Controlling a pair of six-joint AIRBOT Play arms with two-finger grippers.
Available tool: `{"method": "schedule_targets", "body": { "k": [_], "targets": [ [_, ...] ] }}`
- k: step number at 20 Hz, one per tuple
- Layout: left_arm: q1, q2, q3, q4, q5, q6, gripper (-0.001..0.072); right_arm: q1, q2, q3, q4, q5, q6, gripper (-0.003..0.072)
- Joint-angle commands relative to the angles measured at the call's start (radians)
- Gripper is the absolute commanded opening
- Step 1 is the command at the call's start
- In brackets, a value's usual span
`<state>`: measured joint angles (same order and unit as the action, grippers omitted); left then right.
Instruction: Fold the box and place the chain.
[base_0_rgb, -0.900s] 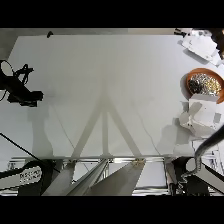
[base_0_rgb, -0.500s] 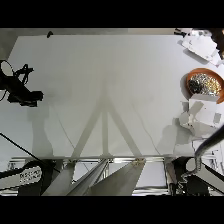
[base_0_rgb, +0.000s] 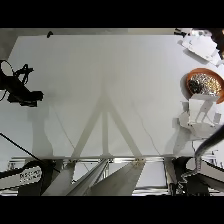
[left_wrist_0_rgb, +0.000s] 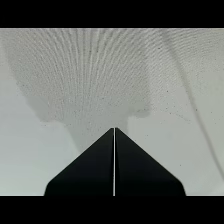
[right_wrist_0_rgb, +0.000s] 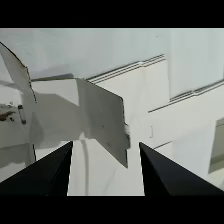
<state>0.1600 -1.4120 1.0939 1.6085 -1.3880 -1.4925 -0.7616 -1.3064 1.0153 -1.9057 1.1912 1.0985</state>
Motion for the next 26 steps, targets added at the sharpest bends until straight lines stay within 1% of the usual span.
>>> {"method": "schedule_targets", "body": {
  "k": [1,2,4,6,7,9,10,11,12,13,15,17,19,22,25,26],
  "targets": [
    [0.001,0.000,0.000,0.000,0.000,0.000,0.0013,-0.007,-0.067,0.002,0.010,-0.009,-0.018,0.0477],
    [0.001,0.000,0.000,0.000,0.000,0.000,0.0013,-0.007,-0.082,0.002,-0.024,-0.007,-0.005,0.0477],
    [0.001,0.000,0.000,0.000,0.000,0.000,0.0013,-0.007,-0.095,0.002,-0.043,-0.017,-0.003,0.0475],
    [0.001,0.000,0.000,0.000,0.000,0.000,0.0013,-0.007,-0.095,0.002,-0.042,-0.040,0.000,0.0450],
    [0.001,0.000,0.000,0.000,0.000,0.000,0.0013,-0.007,-0.099,0.002,-0.043,-0.037,0.000,0.0399],
    [0.001,0.000,0.000,0.000,0.000,0.000,0.0013,-0.007,-0.120,0.002,-0.042,-0.019,-0.001,0.0391],
    [0.001,0.000,0.000,0.000,0.000,0.000,0.0013,-0.007,-0.129,0.002,-0.033,-0.010,-0.006,0.0355],
    [0.001,0.000,0.000,0.000,0.000,0.000,0.0013,-0.007,-0.137,0.002,-0.024,-0.007,-0.009,0.0254],
    [0.001,0.000,0.000,0.000,0.000,0.000,0.0013,-0.007,-0.141,0.002,-0.023,-0.002,-0.009,0.0170],
    [0.001,0.000,0.000,0.000,0.000,0.000,0.0013,-0.007,-0.141,0.002,-0.023,0.006,-0.009,0.0149],
    [0.001,0.000,0.000,0.000,0.000,0.000,0.0013,-0.007,-0.140,0.002,-0.009,0.049,-0.064,0.0015],
    [0.001,0.000,0.000,0.000,0.000,0.000,0.0013,0.002,-0.131,0.002,0.047,0.088,-0.148,0.0012],
    [0.001,0.000,0.000,0.000,0.000,0.000,0.0013,0.037,-0.102,0.002,0.143,0.121,-0.244,0.0012],
    [0.001,0.000,0.000,0.000,0.000,0.000,0.0013,0.114,-0.022,0.001,0.346,0.128,-0.313,0.0011],
    [0.001,0.000,0.000,0.000,0.000,0.000,0.0013,0.169,0.047,-0.014,0.512,0.154,-0.322,0.0011],
    [0.001,0.000,0.000,0.000,0.000,0.000,0.0013,0.175,0.068,-0.028,0.611,0.156,-0.322,0.0011]
  ]
}}
